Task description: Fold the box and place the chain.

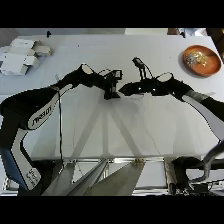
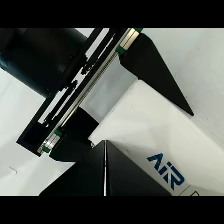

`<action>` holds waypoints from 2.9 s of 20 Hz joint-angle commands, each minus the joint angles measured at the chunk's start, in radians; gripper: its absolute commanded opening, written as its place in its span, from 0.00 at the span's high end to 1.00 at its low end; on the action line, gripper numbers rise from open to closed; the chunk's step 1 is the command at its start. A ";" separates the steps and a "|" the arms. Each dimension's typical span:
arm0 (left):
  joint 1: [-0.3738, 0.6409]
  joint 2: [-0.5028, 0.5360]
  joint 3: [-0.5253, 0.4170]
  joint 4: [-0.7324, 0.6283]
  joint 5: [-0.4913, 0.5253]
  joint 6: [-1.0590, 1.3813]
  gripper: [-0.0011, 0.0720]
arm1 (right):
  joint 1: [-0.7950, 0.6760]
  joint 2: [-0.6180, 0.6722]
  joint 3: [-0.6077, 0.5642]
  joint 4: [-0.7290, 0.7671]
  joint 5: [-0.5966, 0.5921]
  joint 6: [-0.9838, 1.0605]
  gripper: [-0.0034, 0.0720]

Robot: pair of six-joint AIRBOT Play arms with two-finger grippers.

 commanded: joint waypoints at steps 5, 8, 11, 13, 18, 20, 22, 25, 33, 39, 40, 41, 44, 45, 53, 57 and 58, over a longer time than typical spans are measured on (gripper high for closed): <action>0.000 0.001 0.001 -0.002 0.001 0.000 0.41 | -0.016 0.131 0.000 -0.045 -0.134 -0.008 0.94; 0.000 0.001 0.001 -0.002 0.000 0.000 0.41 | -0.076 0.215 -0.001 -0.056 -0.140 -0.008 0.94; 0.000 0.001 0.001 -0.002 0.001 0.000 0.41 | -0.142 0.270 -0.002 -0.096 -0.069 -0.007 0.94; 0.000 0.001 0.001 -0.002 0.001 0.000 0.41 | -0.197 0.273 -0.012 -0.107 0.040 -0.008 0.94; 0.000 0.001 0.001 -0.002 0.000 0.000 0.41 | -0.270 0.273 -0.163 -0.105 0.092 -0.023 0.94; 0.000 0.001 0.001 -0.002 0.000 0.000 0.41 | -0.270 0.273 -0.213 -0.106 0.067 -0.037 0.94; 0.000 0.001 0.001 -0.002 0.000 0.000 0.41 | -0.270 0.266 -0.240 -0.109 0.034 -0.037 0.94; 0.000 0.001 0.001 -0.002 0.000 0.000 0.41 | -0.270 0.231 -0.243 -0.109 0.018 -0.037 0.94; 0.000 0.001 0.001 -0.002 0.001 0.000 0.41 | -0.269 0.329 -0.242 -0.072 0.060 -0.038 0.94; 0.000 0.001 0.001 -0.001 0.000 0.000 0.41 | -0.285 0.610 -0.197 -0.120 -0.149 -0.036 0.94; 0.000 0.001 0.001 -0.002 0.000 0.000 0.41 | -0.304 0.628 -0.169 -0.148 -0.181 -0.031 0.94; 0.000 0.001 0.001 -0.002 0.001 0.000 0.41 | -0.332 0.631 -0.124 -0.200 -0.191 0.007 0.94; 0.000 0.001 0.001 -0.002 0.001 0.000 0.41 | -0.401 0.603 0.023 -0.487 -0.190 0.251 0.94; 0.000 0.001 0.001 -0.002 0.000 0.000 0.41 | -0.420 0.591 0.066 -0.604 -0.191 0.343 0.94; 0.000 0.001 0.001 -0.002 0.001 0.000 0.41 | -0.461 0.563 0.143 -0.897 -0.157 0.621 0.93; 0.000 0.001 0.001 -0.002 0.000 0.000 0.41 | -0.461 0.564 0.143 -0.897 -0.165 0.621 0.93; 0.000 0.001 0.001 -0.002 0.000 0.000 0.41 | -0.461 0.564 0.143 -0.897 -0.166 0.621 0.93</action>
